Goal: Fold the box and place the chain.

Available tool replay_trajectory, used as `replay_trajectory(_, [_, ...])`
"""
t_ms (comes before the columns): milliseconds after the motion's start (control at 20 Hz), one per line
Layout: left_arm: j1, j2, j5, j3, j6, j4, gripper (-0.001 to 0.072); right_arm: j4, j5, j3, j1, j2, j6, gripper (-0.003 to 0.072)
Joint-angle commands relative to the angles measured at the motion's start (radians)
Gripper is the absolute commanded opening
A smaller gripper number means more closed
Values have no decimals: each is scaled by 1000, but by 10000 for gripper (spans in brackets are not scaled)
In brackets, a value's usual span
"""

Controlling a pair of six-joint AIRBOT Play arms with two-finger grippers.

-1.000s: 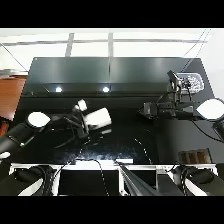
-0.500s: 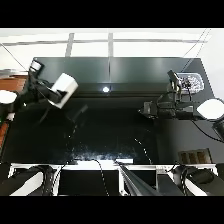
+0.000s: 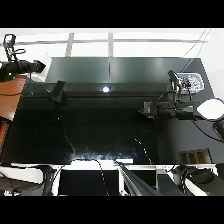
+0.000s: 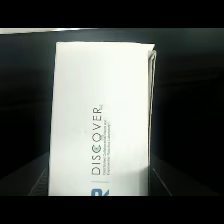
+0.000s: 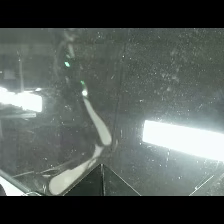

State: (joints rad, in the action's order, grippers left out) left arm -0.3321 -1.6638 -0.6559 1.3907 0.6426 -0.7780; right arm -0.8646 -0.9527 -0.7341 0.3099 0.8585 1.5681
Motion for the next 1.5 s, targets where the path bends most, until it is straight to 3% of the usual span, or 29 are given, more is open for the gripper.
replay_trajectory(0, [-47, -196, -114, 236, 158, -148, 295, 1, 35, -1, 0, -1, 0, 18])
replay_trajectory(150, [-49, -278, -105, 336, 209, -280, 296, 0, 76, -1, 0, -1, 0, 18])
replay_trajectory(350, [-73, -351, -99, 422, 294, -310, 296, 0, 90, -1, 0, -1, 0, 18])
replay_trajectory(650, [-74, -386, -157, 433, 309, -309, 297, 0, 112, -1, 0, -1, 0, 18])
replay_trajectory(750, [-73, -386, -161, 434, 316, -309, 706, 0, 111, -1, 0, -1, 0, 18])
replay_trajectory(800, [-73, -386, -165, 443, 336, -312, 708, 0, 112, -1, 0, -1, 0, 18])
replay_trajectory(900, [-74, -384, -195, 490, 373, -313, 708, -1, 112, -1, 0, -1, 0, 18])
replay_trajectory(1150, [-75, -366, -374, 715, 463, -376, 707, -1, 123, -1, 0, -1, -1, 18])
replay_trajectory(1350, [-72, -219, -451, 712, 563, -386, 697, -45, 227, -16, -22, -1, -5, 18])
replay_trajectory(1400, [-67, -178, -490, 710, 607, -370, 573, -88, 240, -40, -45, -1, -5, 18])
replay_trajectory(1450, [-63, -142, -533, 710, 630, -346, 313, -146, 237, -72, -70, -1, -5, 18])
